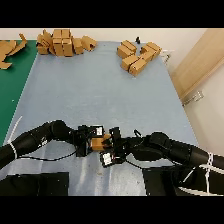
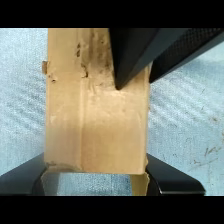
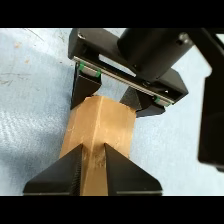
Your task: Fold the box.
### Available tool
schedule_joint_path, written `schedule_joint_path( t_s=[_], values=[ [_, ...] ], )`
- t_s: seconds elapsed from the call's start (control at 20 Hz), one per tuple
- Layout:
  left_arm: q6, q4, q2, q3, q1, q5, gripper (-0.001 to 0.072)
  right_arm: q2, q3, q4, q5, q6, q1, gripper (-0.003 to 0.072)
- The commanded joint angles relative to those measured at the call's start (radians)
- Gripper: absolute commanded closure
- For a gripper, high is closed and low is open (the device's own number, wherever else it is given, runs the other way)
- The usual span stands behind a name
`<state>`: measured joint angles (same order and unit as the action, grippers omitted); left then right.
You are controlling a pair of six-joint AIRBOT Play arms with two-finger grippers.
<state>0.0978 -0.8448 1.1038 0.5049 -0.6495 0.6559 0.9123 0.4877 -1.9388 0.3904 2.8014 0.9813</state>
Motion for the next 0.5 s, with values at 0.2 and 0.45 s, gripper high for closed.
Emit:
schedule_joint_path(
  t_s=[0.2, 0.45],
  values=[
    [-0.001, -0.001, 0.0, 0.001, 0.001, 0.0, 0.0185, -0.043, 0.001, 0.036, -0.005, -0.006, 0.015, 0.0478],
    [-0.001, -0.001, 0.0, 0.001, 0.001, 0.0, 0.0184, -0.054, 0.002, 0.2, -0.005, -0.16, 0.026, 0.0545]
  ],
)
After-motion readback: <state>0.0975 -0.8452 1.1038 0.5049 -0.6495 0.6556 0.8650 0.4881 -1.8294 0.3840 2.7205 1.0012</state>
